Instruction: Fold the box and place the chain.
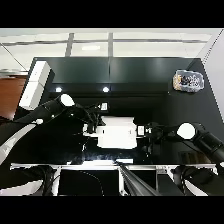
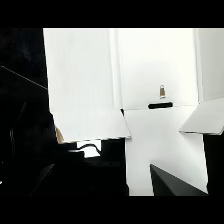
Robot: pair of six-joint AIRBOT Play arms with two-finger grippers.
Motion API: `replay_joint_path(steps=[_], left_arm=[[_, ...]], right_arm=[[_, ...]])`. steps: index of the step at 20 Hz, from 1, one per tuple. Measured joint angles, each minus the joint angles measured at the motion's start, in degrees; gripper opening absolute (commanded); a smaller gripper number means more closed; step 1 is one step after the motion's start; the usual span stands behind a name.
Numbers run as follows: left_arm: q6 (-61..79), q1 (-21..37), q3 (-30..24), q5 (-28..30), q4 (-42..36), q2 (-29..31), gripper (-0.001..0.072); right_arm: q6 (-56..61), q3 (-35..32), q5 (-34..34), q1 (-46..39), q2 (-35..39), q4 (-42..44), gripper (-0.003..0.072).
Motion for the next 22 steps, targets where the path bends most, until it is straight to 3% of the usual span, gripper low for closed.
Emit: replay_joint_path(steps=[9, 22], left_arm=[[0.04, 0.0, 0.0, -0.07, 0.0, -0.04, 0.0029], [0.15, 0.0, 0.0, -0.02, 0.07, -0.13, 0.0029]], right_arm=[[-3.48, -1.03, -8.87, 8.59, -2.4, 1.51, 0.0709], [-3.15, -1.14, -15.63, 13.2, -6.23, 5.81, 0.0708]])
